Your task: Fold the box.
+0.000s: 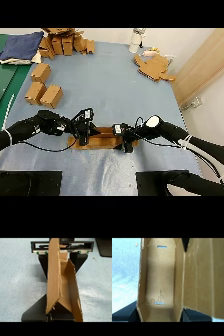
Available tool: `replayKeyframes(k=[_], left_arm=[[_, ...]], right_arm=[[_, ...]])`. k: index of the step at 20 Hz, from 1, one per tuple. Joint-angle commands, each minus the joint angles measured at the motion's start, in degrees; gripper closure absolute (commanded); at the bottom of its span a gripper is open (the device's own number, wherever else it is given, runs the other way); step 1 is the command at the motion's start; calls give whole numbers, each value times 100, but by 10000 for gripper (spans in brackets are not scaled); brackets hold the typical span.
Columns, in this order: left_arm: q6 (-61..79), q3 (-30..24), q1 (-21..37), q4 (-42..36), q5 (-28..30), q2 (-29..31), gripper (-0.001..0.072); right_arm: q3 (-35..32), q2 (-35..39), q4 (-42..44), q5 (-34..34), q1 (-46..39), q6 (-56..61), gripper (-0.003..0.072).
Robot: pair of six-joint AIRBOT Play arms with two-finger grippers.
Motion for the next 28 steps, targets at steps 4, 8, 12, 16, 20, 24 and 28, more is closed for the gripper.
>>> replayKeyframes(k=[4, 8, 12, 16, 20, 24, 28], left_arm=[[-20, 9, 2, -63, 96, 2, 351], [-120, 9, 4, -153, 94, 22, 293], [-175, 9, 15, -11, 487, 468, 292], [-2127, 9, 122, 1694, 1193, 1412, 293], [-4996, 7, 269, 4592, 758, 2328, 294], [-7104, 9, 291, 5659, -654, 2798, 645], [-9532, -2, -334, 5056, -1185, 2667, 701]], right_arm=[[0, -4, 9, 0, 7, 2, 106], [0, -9, 4, -17, 7, 2, 105], [0, -9, 2, -15, 7, 2, 106], [0, -9, 0, -24, 7, 2, 106], [0, -9, 2, -22, 7, 4, 105], [-2, -9, 2, -24, 7, 2, 106], [0, -11, 0, -26, 7, 2, 106]])
